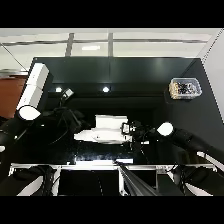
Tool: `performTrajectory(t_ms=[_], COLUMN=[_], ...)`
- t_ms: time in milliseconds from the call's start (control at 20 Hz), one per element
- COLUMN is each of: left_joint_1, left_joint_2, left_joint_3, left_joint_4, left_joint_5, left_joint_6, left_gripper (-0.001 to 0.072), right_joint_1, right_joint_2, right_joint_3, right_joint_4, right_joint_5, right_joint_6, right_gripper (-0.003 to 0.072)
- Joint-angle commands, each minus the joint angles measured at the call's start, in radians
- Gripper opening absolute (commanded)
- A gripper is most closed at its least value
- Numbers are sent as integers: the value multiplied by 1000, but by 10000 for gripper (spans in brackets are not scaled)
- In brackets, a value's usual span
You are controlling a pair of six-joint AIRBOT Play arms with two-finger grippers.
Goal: Fold the box and place the chain.
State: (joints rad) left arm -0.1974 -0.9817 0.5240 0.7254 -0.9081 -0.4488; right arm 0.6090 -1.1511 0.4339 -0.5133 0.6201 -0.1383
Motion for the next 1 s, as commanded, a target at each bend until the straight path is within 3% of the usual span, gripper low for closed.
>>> performTrajectory(t_ms=[0,100,150,600,850,950], left_joint_1=[58,58,58,-97,-163,-187], left_joint_2=[25,18,8,-164,-169,-169], left_joint_3=[-8,-26,-28,-28,-28,-27], left_joint_4=[188,134,84,55,-7,-2], left_joint_5=[-238,-211,-175,-90,43,48], left_joint_6=[288,453,478,629,640,640], left_gripper=[618,649,713,710,710,709], right_joint_1=[0,0,0,0,0,0], right_joint_2=[-1,-1,-1,-1,-1,-1], right_joint_3=[0,0,0,0,0,0], right_joint_4=[0,0,0,0,0,0], right_joint_5=[1,1,3,3,3,3], right_joint_6=[1,1,1,1,1,1], right_gripper=[524,524,524,524,524,524])
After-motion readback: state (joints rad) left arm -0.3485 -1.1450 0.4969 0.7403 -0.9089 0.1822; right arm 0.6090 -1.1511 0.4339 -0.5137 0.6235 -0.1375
